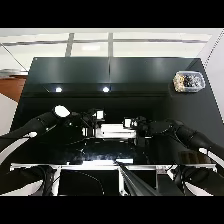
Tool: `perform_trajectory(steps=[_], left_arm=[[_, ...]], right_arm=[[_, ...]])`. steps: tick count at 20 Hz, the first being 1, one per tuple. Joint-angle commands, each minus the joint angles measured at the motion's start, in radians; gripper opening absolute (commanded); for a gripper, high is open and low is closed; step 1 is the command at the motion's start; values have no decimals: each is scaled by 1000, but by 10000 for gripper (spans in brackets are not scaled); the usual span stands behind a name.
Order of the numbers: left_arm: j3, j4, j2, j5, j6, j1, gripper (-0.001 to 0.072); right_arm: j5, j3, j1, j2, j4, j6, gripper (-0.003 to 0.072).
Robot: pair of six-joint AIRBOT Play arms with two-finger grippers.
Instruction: Fold the box and place the chain.
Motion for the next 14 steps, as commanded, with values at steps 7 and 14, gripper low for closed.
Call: perform_trajectory(steps=[7,14], left_arm=[[0,0,-1,0,0,0,25],[0,0,-1,-1,0,0,25]], right_arm=[[1,0,0,-1,-5,1,552],[-5,0,-34,0,-5,2,552]])
